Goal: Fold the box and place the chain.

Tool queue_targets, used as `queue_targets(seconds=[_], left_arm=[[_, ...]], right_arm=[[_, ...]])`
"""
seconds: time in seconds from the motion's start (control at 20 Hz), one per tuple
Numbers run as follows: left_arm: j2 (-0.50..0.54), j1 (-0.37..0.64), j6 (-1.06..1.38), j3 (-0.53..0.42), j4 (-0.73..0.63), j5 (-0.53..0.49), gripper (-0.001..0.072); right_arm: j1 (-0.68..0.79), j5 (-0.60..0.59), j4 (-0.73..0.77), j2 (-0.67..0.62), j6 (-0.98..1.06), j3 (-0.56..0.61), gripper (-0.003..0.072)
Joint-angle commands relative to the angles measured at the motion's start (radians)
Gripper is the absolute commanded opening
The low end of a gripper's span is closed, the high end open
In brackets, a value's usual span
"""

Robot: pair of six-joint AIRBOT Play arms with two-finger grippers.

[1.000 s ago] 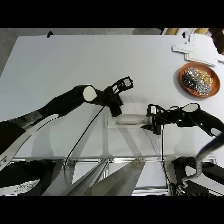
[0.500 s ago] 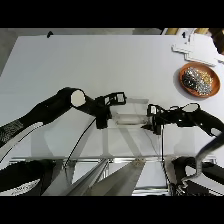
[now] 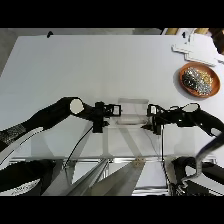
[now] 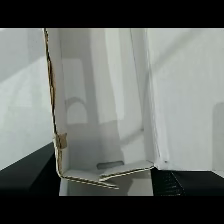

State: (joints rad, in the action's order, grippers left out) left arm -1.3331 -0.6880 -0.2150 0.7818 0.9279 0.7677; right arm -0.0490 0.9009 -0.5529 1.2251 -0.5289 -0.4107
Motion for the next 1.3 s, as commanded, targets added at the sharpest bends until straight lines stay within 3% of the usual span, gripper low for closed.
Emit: queue_targets(seconds=[0.0,0.4,0.45,0.95,1.15,1.25], left_arm=[[-0.001,-0.006,0.11,-0.007,-0.072,-0.068,0.0296],[-0.088,-0.008,0.167,-0.007,-0.203,-0.095,0.0255],[-0.09,-0.012,0.169,-0.007,-0.217,-0.106,0.0198],[-0.124,-0.056,0.403,-0.007,-0.367,-0.152,0.0194],[-0.138,-0.087,0.443,-0.007,-0.393,-0.154,0.0217],[-0.14,-0.093,0.462,-0.007,-0.393,-0.154,0.0338]], right_arm=[[0.0,0.0,0.0,0.0,0.0,0.0,0.0414],[0.0,0.0,0.0,0.0,0.0,0.0,0.0414],[0.0,0.0,0.0,0.0,0.0,0.0,0.0414],[0.0,0.001,0.0,0.0,0.0,0.0,0.0414],[0.0,0.0,0.0,0.0,0.0,0.0,0.0414],[0.0,0.001,0.0,0.0,0.0,0.0,0.0414]])
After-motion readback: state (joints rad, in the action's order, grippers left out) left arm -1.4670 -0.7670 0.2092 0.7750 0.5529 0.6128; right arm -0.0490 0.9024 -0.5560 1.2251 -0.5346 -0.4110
